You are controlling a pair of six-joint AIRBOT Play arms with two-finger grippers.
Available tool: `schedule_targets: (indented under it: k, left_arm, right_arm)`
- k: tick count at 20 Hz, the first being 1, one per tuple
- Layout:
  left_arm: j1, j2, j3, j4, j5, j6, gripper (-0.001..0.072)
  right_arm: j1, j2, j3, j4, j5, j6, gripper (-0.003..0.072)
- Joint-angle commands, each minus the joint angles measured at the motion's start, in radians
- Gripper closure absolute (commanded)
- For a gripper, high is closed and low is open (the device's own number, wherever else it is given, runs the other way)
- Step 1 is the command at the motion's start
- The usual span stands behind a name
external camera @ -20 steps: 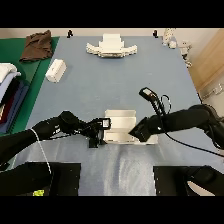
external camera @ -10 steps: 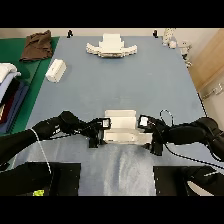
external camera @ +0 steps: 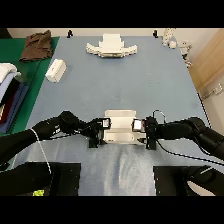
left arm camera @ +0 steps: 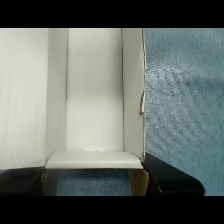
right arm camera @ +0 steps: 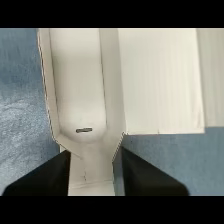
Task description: Fold the box.
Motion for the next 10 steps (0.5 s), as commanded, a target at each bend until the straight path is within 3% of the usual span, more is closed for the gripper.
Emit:
schedule_targets:
  k: [1, 2, 3, 8, 10]
  left_arm:
    - [0.000, 0.001, 0.001, 0.000, 0.000, 0.000, 0.0282]
    - [0.000, 0.001, 0.001, 0.000, 0.000, 0.000, 0.0282]
    - [0.000, 0.001, 0.001, 0.000, 0.000, 0.000, 0.0282]
    - [0.000, 0.001, 0.001, 0.000, 0.000, 0.000, 0.0282]
    - [0.000, 0.001, 0.001, 0.000, 0.000, 0.000, 0.0282]
  right_arm:
    - [0.001, -0.021, -0.001, 0.048, 0.024, -0.032, 0.0318]
    - [0.001, -0.021, -0.001, 0.060, 0.024, -0.032, 0.0446]
    - [0.001, -0.021, -0.001, 0.072, 0.024, -0.032, 0.0478]
    - [0.001, -0.021, -0.001, 0.122, 0.023, -0.032, 0.0600]
    - [0.001, -0.021, -0.001, 0.128, 0.022, -0.032, 0.0600]
